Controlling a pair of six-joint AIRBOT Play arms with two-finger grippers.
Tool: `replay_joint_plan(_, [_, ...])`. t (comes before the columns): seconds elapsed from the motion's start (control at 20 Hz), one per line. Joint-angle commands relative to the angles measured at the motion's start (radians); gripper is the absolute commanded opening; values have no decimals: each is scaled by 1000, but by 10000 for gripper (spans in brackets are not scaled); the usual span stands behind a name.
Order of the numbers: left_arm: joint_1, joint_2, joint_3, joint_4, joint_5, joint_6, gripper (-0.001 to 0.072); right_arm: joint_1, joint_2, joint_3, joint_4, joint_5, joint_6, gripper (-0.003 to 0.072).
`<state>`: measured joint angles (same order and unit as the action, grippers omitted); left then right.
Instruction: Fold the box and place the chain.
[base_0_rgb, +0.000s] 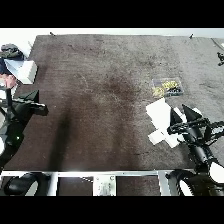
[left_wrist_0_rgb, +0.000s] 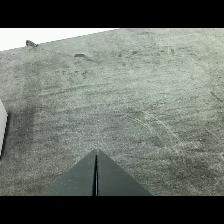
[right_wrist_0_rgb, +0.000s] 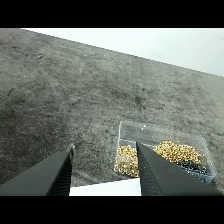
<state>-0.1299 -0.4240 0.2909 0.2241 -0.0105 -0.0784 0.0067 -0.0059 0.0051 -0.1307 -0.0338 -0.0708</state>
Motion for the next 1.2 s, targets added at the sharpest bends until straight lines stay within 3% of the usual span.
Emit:
replay_joint_plan(0.0, [1, 1, 0, 0, 0, 0, 11, 0, 0, 1, 0, 1, 0, 439])
replay_joint_plan(0.25, [1, 1, 0, 0, 0, 0, 11, 0, 0, 12, 4, -1, 12, 440])
replay_joint_plan(0.45, [1, 1, 0, 0, 0, 0, 11, -2, -41, 111, 8, -66, 33, 439])
replay_joint_plan(0.65, [1, 1, 0, 0, 0, 0, 12, -43, -303, 280, 24, -68, 43, 439])
replay_joint_plan(0.75, [1, 1, 0, 0, 0, 0, 11, -112, -473, 381, 143, -64, 50, 439])
replay_joint_plan(0.8, [1, 1, 0, 0, 0, 0, 11, -167, -568, 436, 178, -4, 49, 439])
replay_joint_plan(0.95, [1, 1, 0, 0, 0, 0, 11, -377, -808, 593, 142, 385, 110, 438])
replay_joint_plan(1.15, [1, 1, 0, 0, 0, 0, 11, -705, -1087, 883, -328, 982, 494, 440])
